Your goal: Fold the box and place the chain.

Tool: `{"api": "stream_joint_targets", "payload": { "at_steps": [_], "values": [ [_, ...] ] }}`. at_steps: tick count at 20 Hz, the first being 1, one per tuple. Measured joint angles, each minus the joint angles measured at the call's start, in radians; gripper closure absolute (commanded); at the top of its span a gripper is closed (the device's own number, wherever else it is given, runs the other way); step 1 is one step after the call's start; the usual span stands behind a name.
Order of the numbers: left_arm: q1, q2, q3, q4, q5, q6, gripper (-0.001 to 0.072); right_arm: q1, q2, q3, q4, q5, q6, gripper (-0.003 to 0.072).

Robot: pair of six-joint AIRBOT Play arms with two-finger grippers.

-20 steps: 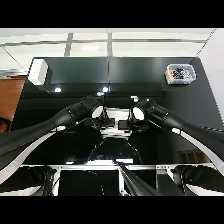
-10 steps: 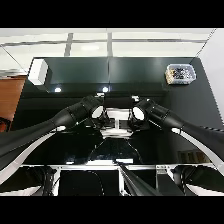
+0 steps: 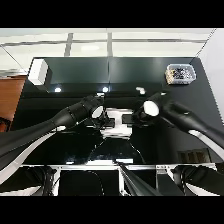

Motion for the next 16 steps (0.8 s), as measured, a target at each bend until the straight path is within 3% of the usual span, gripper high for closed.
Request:
{"api": "stream_joint_targets", "payload": {
  "at_steps": [3, 8, 9, 10, 13, 16],
  "values": [
    [0.000, 0.000, 0.000, 0.000, 0.000, 0.000, 0.0685, -0.064, 0.148, 0.003, -0.078, 0.013, -0.055, 0.0299],
    [0.000, 0.000, 0.000, -0.001, 0.000, 0.000, 0.0685, -0.229, 0.259, -0.010, -0.457, 0.023, -0.087, 0.0287],
    [0.000, 0.000, 0.000, -0.001, 0.000, 0.000, 0.0685, -0.285, 0.257, -0.020, -0.500, -0.008, -0.089, 0.0023],
    [0.000, 0.000, 0.000, -0.001, 0.000, 0.000, 0.0685, -0.342, 0.247, -0.029, -0.520, -0.046, -0.091, -0.0034],
    [0.000, 0.000, 0.000, -0.004, 0.000, 0.000, 0.0685, -0.530, 0.150, -0.030, -0.438, -0.202, -0.107, -0.0034],
    [0.000, 0.000, 0.000, -0.004, 0.000, 0.000, 0.0685, -0.667, -0.030, 0.096, -0.276, -0.307, -0.145, -0.0034]
  ]
}}
